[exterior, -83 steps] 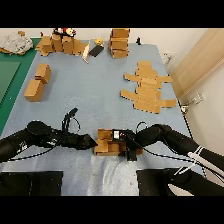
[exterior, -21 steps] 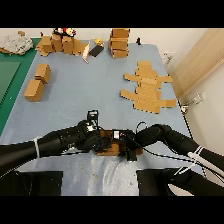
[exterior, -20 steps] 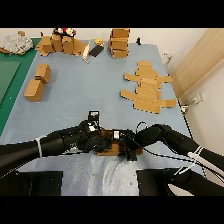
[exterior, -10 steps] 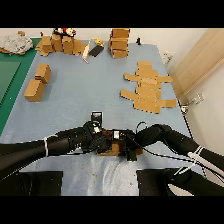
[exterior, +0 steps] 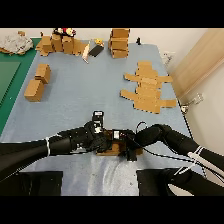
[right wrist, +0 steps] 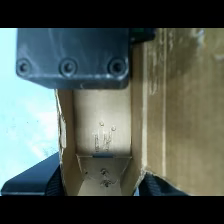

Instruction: Fold the box.

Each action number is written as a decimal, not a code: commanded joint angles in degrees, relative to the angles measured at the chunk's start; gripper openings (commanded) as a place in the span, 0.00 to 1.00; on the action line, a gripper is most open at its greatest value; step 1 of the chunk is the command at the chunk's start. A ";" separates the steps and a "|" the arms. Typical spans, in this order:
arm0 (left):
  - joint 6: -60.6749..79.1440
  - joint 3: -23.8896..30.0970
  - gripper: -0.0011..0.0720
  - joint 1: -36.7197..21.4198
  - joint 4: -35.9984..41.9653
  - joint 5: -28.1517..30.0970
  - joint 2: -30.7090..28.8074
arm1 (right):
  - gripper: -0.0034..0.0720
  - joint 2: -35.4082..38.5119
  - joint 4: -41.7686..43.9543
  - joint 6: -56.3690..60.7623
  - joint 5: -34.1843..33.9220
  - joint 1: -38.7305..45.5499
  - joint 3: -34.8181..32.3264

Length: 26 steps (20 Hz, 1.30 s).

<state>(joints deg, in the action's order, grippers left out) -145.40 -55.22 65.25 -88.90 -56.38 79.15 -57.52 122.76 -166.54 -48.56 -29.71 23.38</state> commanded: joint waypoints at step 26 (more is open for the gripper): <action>0.57 -3.26 0.70 -0.15 4.37 -2.27 -1.33 | 0.70 -0.02 0.00 0.00 0.02 -0.02 0.00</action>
<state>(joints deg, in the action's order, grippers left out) -144.86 -57.63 65.23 -84.73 -57.21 79.05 -57.52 122.74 -166.54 -48.56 -29.69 23.38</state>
